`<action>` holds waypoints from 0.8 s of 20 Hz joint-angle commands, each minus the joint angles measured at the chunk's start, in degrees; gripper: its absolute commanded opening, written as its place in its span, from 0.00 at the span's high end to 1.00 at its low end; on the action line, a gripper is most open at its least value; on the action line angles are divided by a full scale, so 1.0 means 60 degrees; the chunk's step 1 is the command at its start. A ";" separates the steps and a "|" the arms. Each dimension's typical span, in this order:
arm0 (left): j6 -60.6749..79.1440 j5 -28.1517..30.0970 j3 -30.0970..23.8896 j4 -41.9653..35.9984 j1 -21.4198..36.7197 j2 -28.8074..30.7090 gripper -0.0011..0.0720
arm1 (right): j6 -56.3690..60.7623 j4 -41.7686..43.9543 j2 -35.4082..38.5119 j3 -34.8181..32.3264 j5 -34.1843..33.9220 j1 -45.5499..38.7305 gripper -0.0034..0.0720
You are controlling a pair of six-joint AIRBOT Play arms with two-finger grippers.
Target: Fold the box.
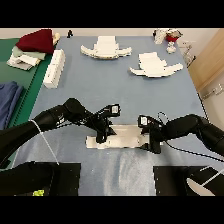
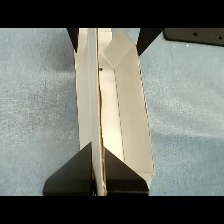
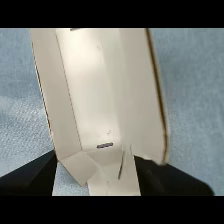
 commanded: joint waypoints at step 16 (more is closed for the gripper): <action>0.0000 0.0004 -0.0004 0.0000 0.0004 0.0004 0.96 | -0.1242 -0.0022 -0.0980 -0.0113 0.0878 0.0342 0.10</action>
